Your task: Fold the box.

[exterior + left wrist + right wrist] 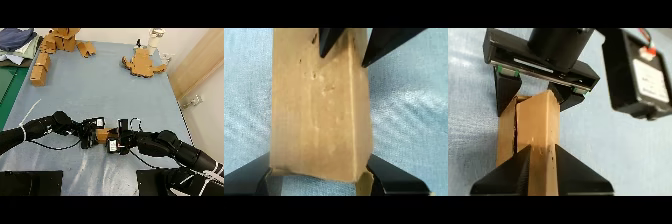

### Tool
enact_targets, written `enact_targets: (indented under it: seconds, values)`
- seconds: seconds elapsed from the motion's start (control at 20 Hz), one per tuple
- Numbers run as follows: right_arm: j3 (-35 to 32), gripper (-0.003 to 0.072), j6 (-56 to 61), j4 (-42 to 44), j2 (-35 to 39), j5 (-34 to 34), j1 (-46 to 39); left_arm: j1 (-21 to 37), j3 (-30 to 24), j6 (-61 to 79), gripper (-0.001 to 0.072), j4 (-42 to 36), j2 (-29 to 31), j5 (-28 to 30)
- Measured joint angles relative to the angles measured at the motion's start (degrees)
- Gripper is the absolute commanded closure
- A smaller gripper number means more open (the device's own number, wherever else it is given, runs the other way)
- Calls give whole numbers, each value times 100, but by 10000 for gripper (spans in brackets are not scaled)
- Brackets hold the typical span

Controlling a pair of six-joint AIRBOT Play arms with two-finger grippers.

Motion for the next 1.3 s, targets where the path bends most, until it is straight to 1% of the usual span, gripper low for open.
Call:
enact_targets:
  seconds: [0.05,0.2,0.25,0.6,1.05,1.3]
  values:
    - [0,546,0,-31,-28,17,0,0,0,-2,374,-2,0,0]
    - [0,538,0,-57,-114,24,2,0,0,-7,374,-2,0,2]
    - [0,518,0,-59,-129,20,2,0,0,-7,374,-2,0,2]
    - [0,531,0,-101,-173,-302,0,0,0,-2,374,-2,0,4]
    - [0,534,20,-33,-212,-459,4,0,0,2,374,2,0,0]
    - [11,522,271,35,-44,-553,2,0,0,2,374,0,0,-2]
